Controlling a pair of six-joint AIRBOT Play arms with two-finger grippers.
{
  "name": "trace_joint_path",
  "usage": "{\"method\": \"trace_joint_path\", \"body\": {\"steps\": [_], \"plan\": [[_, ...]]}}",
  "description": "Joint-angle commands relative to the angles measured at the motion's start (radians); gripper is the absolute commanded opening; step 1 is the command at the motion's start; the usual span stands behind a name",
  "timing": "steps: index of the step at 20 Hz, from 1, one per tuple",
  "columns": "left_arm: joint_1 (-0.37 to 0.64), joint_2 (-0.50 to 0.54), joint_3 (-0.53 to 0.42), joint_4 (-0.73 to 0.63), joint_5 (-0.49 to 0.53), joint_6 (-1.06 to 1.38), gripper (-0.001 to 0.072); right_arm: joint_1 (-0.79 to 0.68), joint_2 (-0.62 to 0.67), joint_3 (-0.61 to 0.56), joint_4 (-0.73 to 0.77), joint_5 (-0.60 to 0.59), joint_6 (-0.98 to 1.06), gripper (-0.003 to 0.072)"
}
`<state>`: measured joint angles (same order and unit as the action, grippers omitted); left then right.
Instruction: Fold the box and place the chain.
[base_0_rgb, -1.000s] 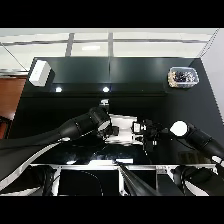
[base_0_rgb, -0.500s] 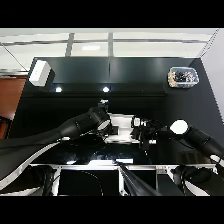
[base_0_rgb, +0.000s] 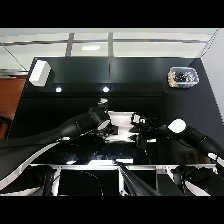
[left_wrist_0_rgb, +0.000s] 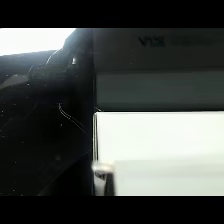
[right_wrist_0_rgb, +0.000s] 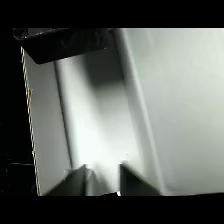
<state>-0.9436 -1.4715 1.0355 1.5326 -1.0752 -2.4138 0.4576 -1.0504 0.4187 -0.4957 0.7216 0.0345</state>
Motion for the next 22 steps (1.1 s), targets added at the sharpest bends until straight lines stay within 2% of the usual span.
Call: {"method": "trace_joint_path", "body": {"steps": [1, 2, 3, 4, 5, 8, 10, 13, 16, 18, 20, 22], "plan": [[0.0, 0.0, 0.0, 0.0, 0.0, 0.001, 0.003, 0.0, -0.002, 0.0, 0.005, -0.003, 0.002, 0.0068], [0.0, 0.0, 0.0, 0.0, 0.0, 0.001, 0.003, 0.0, -0.002, 0.001, 0.006, -0.008, 0.004, 0.0334], [0.0, 0.0, 0.0, 0.0, 0.0, 0.001, 0.003, 0.0, -0.002, 0.001, 0.005, -0.012, 0.006, 0.0349], [0.0, 0.0, 0.0, 0.0, 0.0, 0.001, 0.003, -0.001, -0.002, 0.001, 0.001, -0.012, 0.011, 0.0117], [0.0, 0.0, 0.0, 0.0, 0.0, 0.001, 0.003, -0.001, -0.002, 0.001, -0.007, -0.011, 0.014, 0.0013], [0.0, 0.0, 0.0, -0.003, -0.005, 0.001, 0.003, -0.034, 0.022, 0.017, -0.043, 0.008, 0.204, 0.0012], [0.0, 0.0, 0.0, -0.03, -0.007, 0.001, 0.003, -0.119, 0.068, 0.056, -0.127, 0.095, 0.401, 0.0013], [0.0, 0.0, 0.0, -0.031, -0.007, 0.001, 0.003, -0.372, 0.147, 0.096, -0.206, 0.225, 0.653, 0.0013], [0.0, 0.0, 0.0, -0.03, -0.006, 0.001, 0.003, -0.673, 0.15, 0.079, -0.311, 0.222, 0.94, 0.0013], [0.0, 0.0, 0.0, -0.03, -0.007, 0.001, 0.003, -0.819, 0.147, 0.035, -0.329, 0.227, 1.086, 0.0013], [0.0, 0.0, 0.0, -0.03, -0.007, 0.001, 0.003, -0.88, 0.127, -0.013, -0.325, 0.295, 1.137, 0.0013], [0.0, 0.0, 0.0, -0.03, -0.007, 0.001, 0.003, -0.858, 0.084, -0.043, -0.32, 0.361, 1.137, 0.0013]]}}
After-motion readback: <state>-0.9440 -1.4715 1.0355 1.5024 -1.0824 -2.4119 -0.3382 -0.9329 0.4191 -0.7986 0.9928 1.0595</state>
